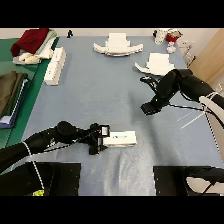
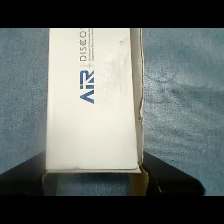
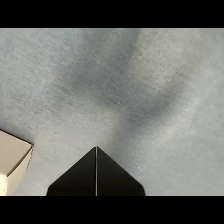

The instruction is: Fold the box.

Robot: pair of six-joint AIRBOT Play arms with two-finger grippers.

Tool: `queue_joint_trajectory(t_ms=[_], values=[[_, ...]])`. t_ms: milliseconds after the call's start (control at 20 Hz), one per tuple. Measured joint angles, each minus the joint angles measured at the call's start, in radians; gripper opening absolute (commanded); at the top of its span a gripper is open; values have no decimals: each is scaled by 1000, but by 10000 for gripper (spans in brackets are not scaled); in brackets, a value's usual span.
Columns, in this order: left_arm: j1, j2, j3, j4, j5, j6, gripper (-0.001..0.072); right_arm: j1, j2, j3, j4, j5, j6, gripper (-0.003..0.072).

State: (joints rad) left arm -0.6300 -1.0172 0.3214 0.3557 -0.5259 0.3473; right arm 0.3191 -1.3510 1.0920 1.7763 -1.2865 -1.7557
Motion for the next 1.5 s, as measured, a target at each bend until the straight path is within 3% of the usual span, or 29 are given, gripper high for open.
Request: queue_joint_trajectory(t_ms=[200,400,500,650,850,1000,1150,1500], values=[[5,20,9,3,5,-38,512,-2,-10,5,0,-11,3,2],[90,145,17,23,83,-231,512,-2,-12,6,0,-15,4,3],[207,240,19,101,120,-397,512,-2,-12,6,0,-16,4,3],[455,346,21,326,126,-670,512,-2,-12,6,0,-16,5,3],[820,374,23,554,99,-930,512,-2,-12,6,0,-16,5,3],[961,328,31,613,124,-1010,512,-2,-12,6,0,-17,5,2],[1006,224,72,629,142,-1045,512,-2,-12,6,0,-17,5,2],[1020,-139,340,626,138,-1067,512,-2,-12,6,0,-17,5,3]])
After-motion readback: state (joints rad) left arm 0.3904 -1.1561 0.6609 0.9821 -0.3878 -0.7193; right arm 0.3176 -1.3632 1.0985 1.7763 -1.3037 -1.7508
